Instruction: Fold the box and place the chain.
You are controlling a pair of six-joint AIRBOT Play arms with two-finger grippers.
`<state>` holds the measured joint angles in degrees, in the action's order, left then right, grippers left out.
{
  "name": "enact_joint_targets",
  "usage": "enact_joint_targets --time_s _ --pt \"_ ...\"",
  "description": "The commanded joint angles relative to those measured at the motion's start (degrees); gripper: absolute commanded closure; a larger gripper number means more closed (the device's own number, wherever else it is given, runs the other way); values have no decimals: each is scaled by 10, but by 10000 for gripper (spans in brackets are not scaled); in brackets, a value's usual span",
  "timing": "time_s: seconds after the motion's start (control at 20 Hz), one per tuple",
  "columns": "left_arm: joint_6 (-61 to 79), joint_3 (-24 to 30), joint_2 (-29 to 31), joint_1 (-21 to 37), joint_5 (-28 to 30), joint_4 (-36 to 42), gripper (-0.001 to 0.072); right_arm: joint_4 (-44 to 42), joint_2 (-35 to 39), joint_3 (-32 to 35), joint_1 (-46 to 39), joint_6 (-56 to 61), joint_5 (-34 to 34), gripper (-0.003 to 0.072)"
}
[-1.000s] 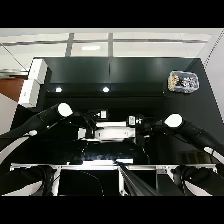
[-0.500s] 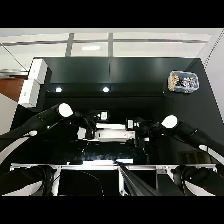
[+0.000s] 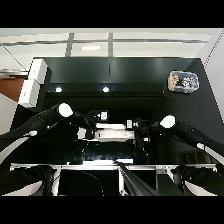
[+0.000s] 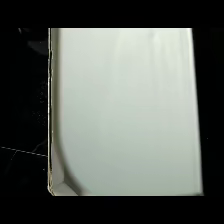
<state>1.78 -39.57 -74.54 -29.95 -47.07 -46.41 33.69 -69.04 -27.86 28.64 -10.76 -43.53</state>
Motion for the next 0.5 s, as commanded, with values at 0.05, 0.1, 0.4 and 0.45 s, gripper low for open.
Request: enact_joint_targets --time_s 0.05,0.1,0.4,0.45 --pt "0 0 0 0 1 0 678 13 -3 0 14 3 4 100" --pt "0 0 0 0 1 1 678 19 -3 0 19 12 12 70" --pt "0 0 0 0 1 4 678 32 -5 0 30 29 30 93" --pt "0 0 0 0 1 4 678 32 -5 0 30 29 30 176"
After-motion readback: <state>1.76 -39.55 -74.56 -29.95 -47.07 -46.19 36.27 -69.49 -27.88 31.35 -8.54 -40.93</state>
